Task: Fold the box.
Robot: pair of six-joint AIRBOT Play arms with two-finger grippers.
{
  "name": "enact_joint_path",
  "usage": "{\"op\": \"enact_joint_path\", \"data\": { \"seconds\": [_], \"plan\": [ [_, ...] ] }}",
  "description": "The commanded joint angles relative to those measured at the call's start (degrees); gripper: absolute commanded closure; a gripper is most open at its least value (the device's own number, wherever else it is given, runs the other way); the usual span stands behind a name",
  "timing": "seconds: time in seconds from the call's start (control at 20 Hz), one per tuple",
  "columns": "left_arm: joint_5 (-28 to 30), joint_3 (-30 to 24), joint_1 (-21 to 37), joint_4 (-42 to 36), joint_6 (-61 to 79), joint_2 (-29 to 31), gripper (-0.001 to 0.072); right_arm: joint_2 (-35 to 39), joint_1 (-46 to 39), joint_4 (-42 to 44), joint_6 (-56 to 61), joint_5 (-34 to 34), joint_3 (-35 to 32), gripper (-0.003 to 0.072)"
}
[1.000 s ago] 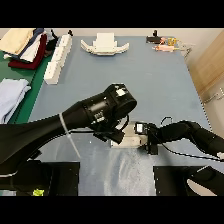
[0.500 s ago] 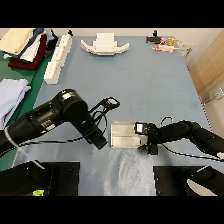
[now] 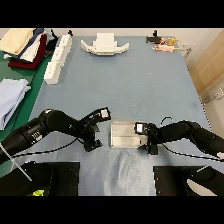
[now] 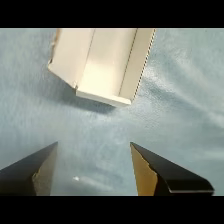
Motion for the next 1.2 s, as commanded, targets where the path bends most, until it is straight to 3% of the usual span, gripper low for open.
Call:
{"op": "enact_joint_path", "data": {
  "seconds": [0.0, 0.3, 0.5, 1.15],
  "plan": [
    [10.9, -6.7, 1.7, -10.7, 24.7, -1.5, 0.0009, 0.0, 0.0, 0.0, 0.0, 0.0, 0.0, 0.0183],
    [15.1, -8.6, -1.1, -25.4, 40.5, -10.8, 0.0009, 0.0, 0.0, 0.0, 0.0, 0.0, 0.0, 0.0182],
    [19.1, -8.4, -2.2, -27.0, 40.5, -14.2, 0.0009, 0.0, 0.0, 0.0, 0.0, 0.0, 0.0, 0.0182],
    [17.2, -5.3, -2.9, -31.9, 41.9, -17.4, 0.0009, 0.0, 0.0, 0.0, 0.0, 0.0, 0.1, 0.0183]
  ]
}}
